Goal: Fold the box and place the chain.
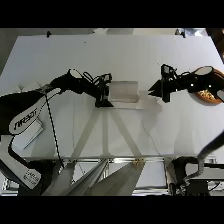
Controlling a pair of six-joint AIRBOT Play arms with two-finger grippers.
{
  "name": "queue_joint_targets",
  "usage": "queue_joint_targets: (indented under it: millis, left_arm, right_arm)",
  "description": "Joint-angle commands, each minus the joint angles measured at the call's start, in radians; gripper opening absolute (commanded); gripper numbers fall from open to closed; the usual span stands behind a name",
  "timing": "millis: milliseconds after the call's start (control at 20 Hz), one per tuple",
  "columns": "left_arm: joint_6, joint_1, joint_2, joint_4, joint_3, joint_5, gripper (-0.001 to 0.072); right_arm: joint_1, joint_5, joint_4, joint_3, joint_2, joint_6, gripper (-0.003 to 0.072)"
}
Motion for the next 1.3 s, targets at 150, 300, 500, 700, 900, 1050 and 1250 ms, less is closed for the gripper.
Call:
queue_joint_targets:
  millis: [150,300,500,700,900,1050,1250]
  left_arm:
    - [0.018,0.001,0.0,0.0,0.0,-0.001,0.0396]
    - [0.014,0.001,0.0,0.001,0.0,-0.005,0.0396]
    - [0.014,0.001,0.001,0.004,0.0,-0.002,0.0396]
    - [0.014,0.001,0.01,0.09,0.0,0.006,0.0396]
    - [-0.015,0.001,0.011,0.103,0.0,0.002,0.0396]
    - [-0.023,0.001,0.011,0.103,0.0,-0.01,0.0396]
    - [-0.022,0.001,0.011,0.103,0.0,-0.003,0.0396]
  right_arm:
    - [0.108,0.163,0.086,0.0,0.014,0.021,0.0012]
    - [0.199,0.147,0.096,0.0,0.014,0.021,0.0012]
    - [0.269,0.054,0.143,0.0,0.013,0.08,0.0012]
    - [0.274,-0.069,0.204,0.0,0.013,0.1,0.0012]
    - [0.281,-0.181,0.213,0.0,0.003,0.1,0.0012]
    - [0.281,-0.233,0.232,0.0,-0.031,0.1,0.0012]
    - [0.281,-0.235,0.323,0.0,-0.086,0.1,0.0012]
